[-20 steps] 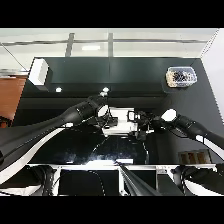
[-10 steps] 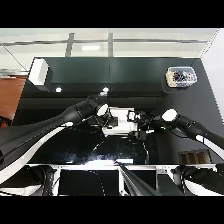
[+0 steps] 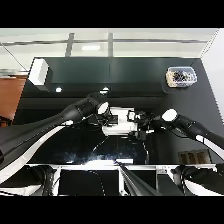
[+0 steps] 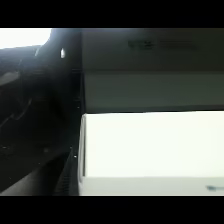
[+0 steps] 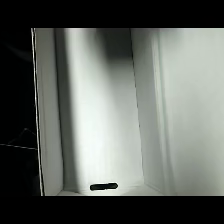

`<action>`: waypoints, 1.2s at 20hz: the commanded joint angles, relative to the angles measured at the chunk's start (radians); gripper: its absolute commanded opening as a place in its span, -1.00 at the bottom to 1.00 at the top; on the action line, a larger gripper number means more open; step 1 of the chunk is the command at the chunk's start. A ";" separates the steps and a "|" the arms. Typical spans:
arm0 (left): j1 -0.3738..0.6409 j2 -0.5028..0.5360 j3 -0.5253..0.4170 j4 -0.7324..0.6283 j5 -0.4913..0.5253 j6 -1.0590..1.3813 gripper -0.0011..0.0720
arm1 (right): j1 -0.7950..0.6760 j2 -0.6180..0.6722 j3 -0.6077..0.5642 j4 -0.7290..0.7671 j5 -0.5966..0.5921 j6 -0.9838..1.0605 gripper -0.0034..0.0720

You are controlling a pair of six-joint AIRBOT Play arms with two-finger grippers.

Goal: Fold the box and place the chain.

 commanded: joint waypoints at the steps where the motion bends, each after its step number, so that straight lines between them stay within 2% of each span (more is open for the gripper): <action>1: -0.001 0.001 0.009 0.018 -0.005 -0.033 -0.08 | 0.000 0.001 0.000 0.000 0.000 -0.001 -0.43; 8: -0.004 -0.002 0.008 0.025 -0.042 -0.032 -0.08 | 0.000 0.001 0.000 0.000 0.000 -0.001 -0.43; 9: -0.005 -0.002 0.008 0.024 -0.042 -0.031 -0.25 | 0.000 0.001 0.000 0.000 0.000 -0.001 -0.43; 10: -0.009 -0.002 0.008 0.024 -0.042 -0.015 -0.52 | 0.000 0.001 0.000 -0.001 0.000 -0.001 -0.43; 14: -0.014 -0.005 0.008 0.024 -0.041 -0.004 -0.55 | 0.000 0.001 0.000 -0.001 0.000 -0.001 -0.43; 15: -0.015 -0.007 0.008 0.024 -0.041 -0.004 -0.83 | 0.000 0.001 0.000 0.000 0.000 -0.001 -0.43; 16: -0.015 -0.007 0.008 0.024 -0.039 -0.005 -0.91 | 0.000 0.001 0.000 0.000 0.000 -0.001 -0.43; 20: -0.015 -0.007 0.009 0.024 -0.039 -0.005 -0.91 | 0.000 0.001 0.000 0.000 0.000 -0.001 -0.43; 22: -0.015 -0.007 0.009 0.024 -0.039 -0.005 -0.86 | 0.000 0.001 0.000 0.000 0.000 -0.001 -0.43; 24: -0.015 -0.007 0.009 0.024 -0.039 -0.005 -0.02 | 0.000 0.001 0.000 0.000 0.000 -0.001 -0.43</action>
